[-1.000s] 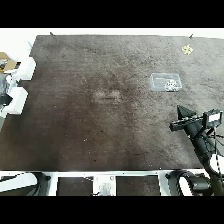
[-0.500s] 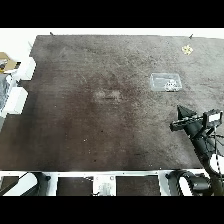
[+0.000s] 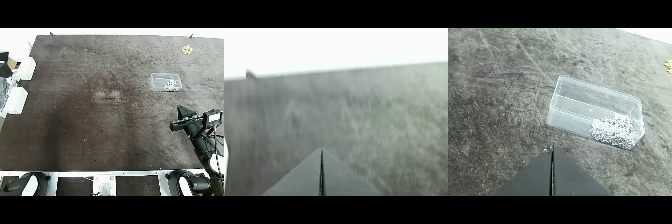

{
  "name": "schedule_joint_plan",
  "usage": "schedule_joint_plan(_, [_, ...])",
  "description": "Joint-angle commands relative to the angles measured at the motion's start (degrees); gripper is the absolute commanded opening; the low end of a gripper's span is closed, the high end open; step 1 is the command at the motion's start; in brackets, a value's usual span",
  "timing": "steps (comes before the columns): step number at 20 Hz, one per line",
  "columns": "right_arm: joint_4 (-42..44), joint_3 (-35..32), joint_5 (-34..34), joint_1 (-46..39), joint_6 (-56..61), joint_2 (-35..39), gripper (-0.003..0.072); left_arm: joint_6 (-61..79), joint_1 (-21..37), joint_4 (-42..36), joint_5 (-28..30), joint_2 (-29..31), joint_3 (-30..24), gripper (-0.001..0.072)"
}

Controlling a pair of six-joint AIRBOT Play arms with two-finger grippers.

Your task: Fold the box and place the chain.

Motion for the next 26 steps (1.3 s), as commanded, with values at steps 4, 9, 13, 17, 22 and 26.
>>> schedule_joint_plan(4, [0.0,0.0,0.0,0.0,0.0,0.0,0.0002,7.5,-14.3,-4.3,20.0,21.5,-20.2,0.0002])
schedule_joint_plan(9, [0.0,0.0,0.0,0.0,0.0,0.0,0.0003,6.1,-15.0,-4.5,21.9,33.2,-36.0,0.0003])
schedule_joint_plan(13, [0.0,0.0,0.0,0.0,0.0,0.0,0.0003,4.6,-15.0,-4.8,22.5,33.1,-42.0,0.0004])
schedule_joint_plan(17, [0.0,0.0,0.0,0.0,0.0,0.0,0.0003,4.6,-15.0,-4.7,25.2,33.1,-42.1,0.0008])
schedule_joint_plan(22, [0.0,0.0,0.0,0.0,0.0,0.0,0.0003,4.6,-15.0,-4.7,24.4,33.1,-42.1,0.0009])
schedule_joint_plan(26, [0.0,0.0,0.0,0.0,0.0,0.0,0.0003,4.6,-15.0,-4.7,24.4,33.1,-42.1,0.0009])
